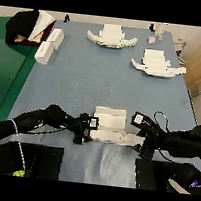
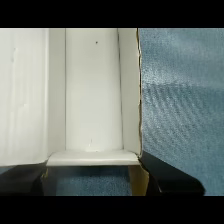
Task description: Fold the box.
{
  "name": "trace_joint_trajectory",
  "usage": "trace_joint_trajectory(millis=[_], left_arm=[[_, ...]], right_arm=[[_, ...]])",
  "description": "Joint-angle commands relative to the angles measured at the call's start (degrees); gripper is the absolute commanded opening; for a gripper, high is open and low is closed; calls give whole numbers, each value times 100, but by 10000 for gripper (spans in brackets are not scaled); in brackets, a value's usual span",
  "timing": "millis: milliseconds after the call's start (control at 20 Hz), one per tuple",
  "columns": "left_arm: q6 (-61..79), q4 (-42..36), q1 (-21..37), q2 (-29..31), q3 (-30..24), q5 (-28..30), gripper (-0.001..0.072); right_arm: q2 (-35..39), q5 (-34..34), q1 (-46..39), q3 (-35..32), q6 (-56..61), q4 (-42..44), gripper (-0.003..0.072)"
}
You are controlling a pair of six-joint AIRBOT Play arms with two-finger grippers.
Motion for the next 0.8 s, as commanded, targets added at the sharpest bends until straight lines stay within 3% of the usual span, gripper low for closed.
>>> trace_joint_trajectory(millis=[0, 150, 500, 650, 700, 750], left_arm=[[2, 2, 2, -2, 2, 2, 453], [2, 2, 2, -2, 2, 2, 453], [2, 2, 2, -2, 2, 2, 453], [2, 2, 2, -2, 2, 2, 453], [2, 2, 2, -2, 2, 2, 453], [2, 2, 2, -2, 2, 2, 453]], right_arm=[[-542, 629, 0, -166, -1025, -118, 602], [-975, 1429, -4, -247, -1530, -118, 602], [-1377, 1906, 2, -247, -2218, 398, 593], [-1394, 1976, 2, -247, -2363, 688, 475], [-1394, 1952, 2, -247, -2363, 732, 367], [-1394, 1908, 2, -247, -2363, 761, 324]])
